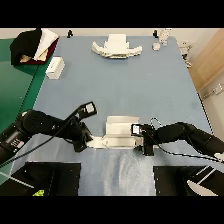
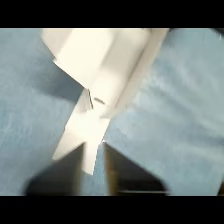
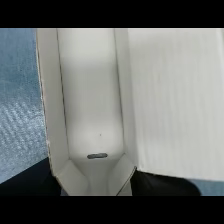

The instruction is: Fold the box.

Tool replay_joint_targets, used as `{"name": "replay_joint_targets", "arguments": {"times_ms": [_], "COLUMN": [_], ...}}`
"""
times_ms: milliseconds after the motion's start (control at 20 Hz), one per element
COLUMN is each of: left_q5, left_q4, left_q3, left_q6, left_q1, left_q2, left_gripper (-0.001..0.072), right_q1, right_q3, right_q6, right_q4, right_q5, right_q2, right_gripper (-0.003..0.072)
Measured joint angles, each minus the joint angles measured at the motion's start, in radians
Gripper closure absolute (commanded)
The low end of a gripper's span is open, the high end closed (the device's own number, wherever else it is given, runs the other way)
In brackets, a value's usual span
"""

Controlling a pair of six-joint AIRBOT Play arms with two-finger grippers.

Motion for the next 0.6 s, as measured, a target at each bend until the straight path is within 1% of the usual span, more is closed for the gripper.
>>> {"name": "replay_joint_targets", "arguments": {"times_ms": [100, 250, 600], "left_q5": [0.037, 0.111, 0.261], "left_q4": [-0.039, -0.072, -0.19], "left_q3": [-0.064, -0.116, -0.145], "left_q6": [0.128, 0.271, 0.51], "left_q1": [0.002, -0.024, -0.092], "left_q2": [0.011, -0.012, -0.16], "left_gripper": [0.0012, 0.0012, 0.0012], "right_q1": [0.0, 0.0, 0.0], "right_q3": [0.0, 0.0, 0.0], "right_q6": [0.0, 0.0, 0.0], "right_q4": [0.0, 0.0, 0.0], "right_q5": [0.0, 0.0, 0.0], "right_q2": [0.0, 0.0, 0.0], "right_gripper": [0.0165, 0.0165, 0.0165]}}
